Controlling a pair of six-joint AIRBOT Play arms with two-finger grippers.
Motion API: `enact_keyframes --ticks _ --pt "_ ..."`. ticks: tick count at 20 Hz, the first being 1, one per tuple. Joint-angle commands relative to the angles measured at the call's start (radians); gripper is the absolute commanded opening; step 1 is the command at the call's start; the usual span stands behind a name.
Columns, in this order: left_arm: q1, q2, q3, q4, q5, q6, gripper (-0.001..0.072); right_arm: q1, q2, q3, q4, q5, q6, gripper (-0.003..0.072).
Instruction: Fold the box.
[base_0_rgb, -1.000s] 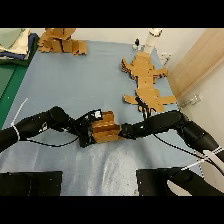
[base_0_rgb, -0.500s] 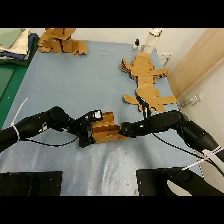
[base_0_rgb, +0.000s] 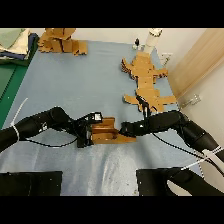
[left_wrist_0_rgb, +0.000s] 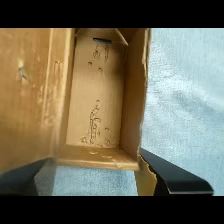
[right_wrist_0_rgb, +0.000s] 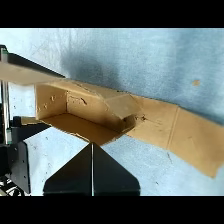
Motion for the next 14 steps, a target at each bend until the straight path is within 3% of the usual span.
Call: enact_keyframes --ticks 1,8,14 --pt "0.0 0.0 0.001 0.002 0.0 0.0 0.0706 0.0 -0.001 0.001 0.001 0.0 0.0 0.0003" --pt "-0.064 -0.003 0.001 -0.045 0.002 0.06 0.0706 0.0 -0.001 0.001 0.001 0.0 0.001 0.0003" --pt "-0.061 -0.004 -0.002 -0.036 0.064 0.05 0.0706 0.0 -0.001 0.001 0.008 -0.001 0.002 0.0003"
